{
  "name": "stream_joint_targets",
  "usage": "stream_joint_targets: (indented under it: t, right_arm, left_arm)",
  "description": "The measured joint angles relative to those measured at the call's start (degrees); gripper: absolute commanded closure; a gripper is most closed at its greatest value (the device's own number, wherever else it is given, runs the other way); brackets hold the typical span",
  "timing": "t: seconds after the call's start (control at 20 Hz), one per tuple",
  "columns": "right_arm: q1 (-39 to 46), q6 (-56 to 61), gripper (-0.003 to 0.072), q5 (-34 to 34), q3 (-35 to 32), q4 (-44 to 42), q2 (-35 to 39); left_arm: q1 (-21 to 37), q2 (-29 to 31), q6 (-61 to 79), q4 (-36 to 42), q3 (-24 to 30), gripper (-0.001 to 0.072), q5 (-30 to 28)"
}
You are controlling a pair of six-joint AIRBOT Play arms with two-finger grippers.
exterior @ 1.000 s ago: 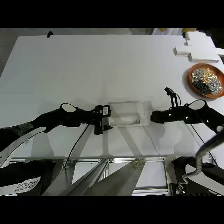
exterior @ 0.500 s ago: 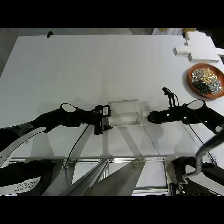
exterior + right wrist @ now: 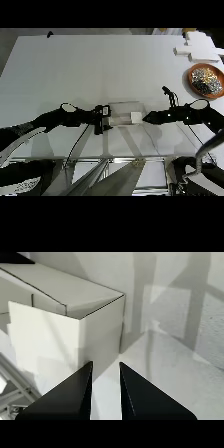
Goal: Fold the box and place the chain.
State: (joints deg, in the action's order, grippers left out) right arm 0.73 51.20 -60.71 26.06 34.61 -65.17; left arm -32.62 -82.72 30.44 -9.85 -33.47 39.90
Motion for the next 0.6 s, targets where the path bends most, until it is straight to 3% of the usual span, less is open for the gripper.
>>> stream_joint_targets:
  t: [0.05, 0.4, 0.6]
  right_arm:
    - [0.0, 0.0, 0.0427, -0.3, 0.0, -0.3, 0.0]
    - [-0.3, -0.2, 0.0426, -0.9, 0.0, -1.8, 3.2]
    - [-4.0, 1.3, 0.0344, 2.6, 0.0, -0.7, 3.9]
  left_arm:
    - [0.0, 0.0, 0.0, 0.0, 0.0, 0.0621, 0.0]
    - [0.0, 0.0, 0.0, 0.0, 0.0, 0.0621, 0.0]
    - [0.0, 0.0, 0.0, 0.0, 0.0, 0.0621, 0.0]
